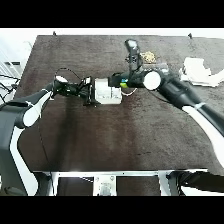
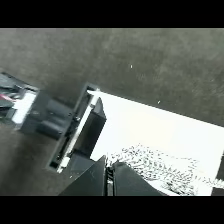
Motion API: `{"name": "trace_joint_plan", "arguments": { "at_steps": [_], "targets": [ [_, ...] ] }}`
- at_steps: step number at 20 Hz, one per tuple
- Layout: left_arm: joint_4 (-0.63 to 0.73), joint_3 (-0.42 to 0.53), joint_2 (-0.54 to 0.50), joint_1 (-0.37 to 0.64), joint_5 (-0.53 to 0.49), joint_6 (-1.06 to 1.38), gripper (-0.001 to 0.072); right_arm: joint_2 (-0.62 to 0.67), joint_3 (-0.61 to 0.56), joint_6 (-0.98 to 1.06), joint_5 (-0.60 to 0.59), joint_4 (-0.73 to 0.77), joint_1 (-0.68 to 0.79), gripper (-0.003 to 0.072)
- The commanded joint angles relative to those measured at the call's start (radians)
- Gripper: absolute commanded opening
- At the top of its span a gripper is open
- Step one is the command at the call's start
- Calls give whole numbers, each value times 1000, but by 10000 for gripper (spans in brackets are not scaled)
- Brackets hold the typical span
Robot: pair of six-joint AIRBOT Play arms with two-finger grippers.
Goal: Fold the box and place the chain.
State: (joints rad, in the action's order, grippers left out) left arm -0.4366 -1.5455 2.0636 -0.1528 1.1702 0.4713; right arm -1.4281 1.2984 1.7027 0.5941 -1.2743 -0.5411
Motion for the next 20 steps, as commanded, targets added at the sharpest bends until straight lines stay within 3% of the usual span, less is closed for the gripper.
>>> {"name": "trace_joint_plan", "arguments": {
  "at_steps": [1,4,5,6,7,11,14,20],
  "targets": [
    [0,0,0,0,0,0,531,-150,-6,7,-131,26,-34,9],
    [0,0,0,0,0,0,531,-256,-5,7,-178,68,-43,12],
    [0,0,0,0,0,0,531,-262,-6,6,-164,87,-43,104],
    [0,0,0,0,0,0,531,-255,-5,4,-151,84,-43,345],
    [0,0,0,0,0,0,531,-240,-5,-27,-141,80,-38,463],
    [0,0,0,0,-1,0,531,-123,-6,-37,-65,-51,48,462],
    [0,0,0,0,-1,0,530,-79,-6,13,14,-137,206,463],
    [0,0,0,0,-2,0,530,-211,-6,65,-63,-23,481,484]
  ]
}}
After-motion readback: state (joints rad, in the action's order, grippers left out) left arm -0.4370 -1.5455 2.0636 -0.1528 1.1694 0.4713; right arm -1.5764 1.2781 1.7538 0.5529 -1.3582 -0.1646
